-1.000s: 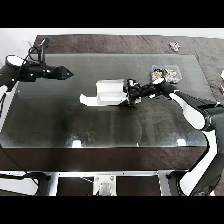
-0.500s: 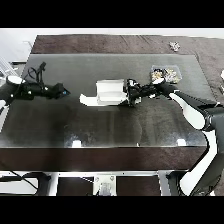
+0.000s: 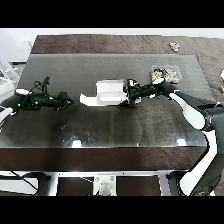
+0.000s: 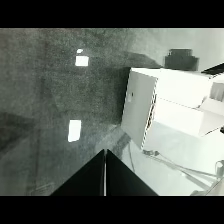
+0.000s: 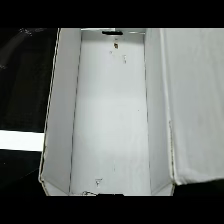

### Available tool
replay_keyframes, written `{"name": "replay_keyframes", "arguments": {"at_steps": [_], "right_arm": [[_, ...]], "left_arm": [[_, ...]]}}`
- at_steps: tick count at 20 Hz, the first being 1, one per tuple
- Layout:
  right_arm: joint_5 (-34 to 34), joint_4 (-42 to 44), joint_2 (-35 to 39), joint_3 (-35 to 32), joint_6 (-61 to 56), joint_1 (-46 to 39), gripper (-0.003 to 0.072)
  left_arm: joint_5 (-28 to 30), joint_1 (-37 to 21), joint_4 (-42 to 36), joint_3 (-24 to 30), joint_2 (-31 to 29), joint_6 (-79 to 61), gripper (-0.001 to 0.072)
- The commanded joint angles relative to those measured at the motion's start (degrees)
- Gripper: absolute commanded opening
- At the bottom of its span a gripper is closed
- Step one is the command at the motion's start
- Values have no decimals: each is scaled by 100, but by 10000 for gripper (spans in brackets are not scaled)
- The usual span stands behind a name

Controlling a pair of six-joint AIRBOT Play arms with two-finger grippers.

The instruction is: Fold the box and place the chain.

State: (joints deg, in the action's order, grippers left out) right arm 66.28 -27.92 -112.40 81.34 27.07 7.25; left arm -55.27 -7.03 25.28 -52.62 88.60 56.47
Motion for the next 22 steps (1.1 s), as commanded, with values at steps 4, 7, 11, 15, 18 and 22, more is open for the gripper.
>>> {"name": "replay_keyframes", "arguments": {"at_steps": [4,7,11,15,18,22], "right_arm": [[2,2,-2,0,-2,0,590],[2,2,-2,-2,-2,0,591],[2,2,-2,-2,-2,0,590],[2,2,-2,0,-2,0,591],[2,2,-2,0,-2,0,590],[2,2,-2,-2,-2,0,591]], "left_arm": [[264,234,-656,39,415,-439,21],[389,452,-841,-85,601,-446,21],[479,739,-968,-282,699,-444,21],[372,835,-1147,-321,699,-516,21],[396,909,-1158,-319,699,-605,21],[505,949,-1215,-321,699,-625,21]]}}
